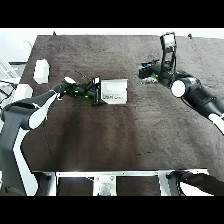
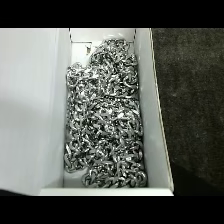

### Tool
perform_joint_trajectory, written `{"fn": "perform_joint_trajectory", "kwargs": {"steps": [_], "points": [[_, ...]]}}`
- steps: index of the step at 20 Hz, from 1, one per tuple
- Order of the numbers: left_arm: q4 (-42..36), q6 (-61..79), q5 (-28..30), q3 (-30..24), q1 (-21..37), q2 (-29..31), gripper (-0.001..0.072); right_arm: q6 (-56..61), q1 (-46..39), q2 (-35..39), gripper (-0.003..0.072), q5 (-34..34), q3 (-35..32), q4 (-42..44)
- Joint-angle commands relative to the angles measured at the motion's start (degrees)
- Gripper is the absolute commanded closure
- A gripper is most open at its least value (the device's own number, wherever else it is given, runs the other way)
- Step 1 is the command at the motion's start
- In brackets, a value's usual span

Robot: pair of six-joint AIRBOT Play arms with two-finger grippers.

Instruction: Fold the box and place the chain.

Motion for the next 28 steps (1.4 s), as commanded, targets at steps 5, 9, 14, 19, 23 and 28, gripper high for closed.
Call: {"fn": "perform_joint_trajectory", "kwargs": {"steps": [5, 9, 14, 19, 23, 28], "points": [[0.00, 0.02, 0.22, 0.00, 0.04, -0.02, 0.0238, -34.84, -6.03, -11.98, 0.0615, 15.37, 11.72, 24.72], [0.00, 0.02, 0.22, 0.00, 0.04, -0.02, 0.0238, -56.59, -11.56, -21.55, 0.0614, 37.27, 21.70, 51.52], [0.00, 0.02, 0.22, 0.00, 0.04, -0.02, 0.0238, -60.89, -14.12, -29.00, 0.0559, 42.18, 26.62, 57.86], [0.00, 0.04, 0.22, 0.00, 0.04, -0.02, 0.0237, -63.89, -12.04, -32.26, 0.0533, 46.97, 27.41, 57.83], [0.00, 0.04, 0.24, 0.00, 0.04, -0.02, 0.0238, -64.02, -10.99, -32.79, 0.0529, 53.66, 27.45, 56.50], [0.00, 0.04, 0.35, 0.00, 0.04, -0.02, 0.0238, -64.02, -8.70, -32.79, 0.0453, 60.89, 27.47, 52.15]]}}
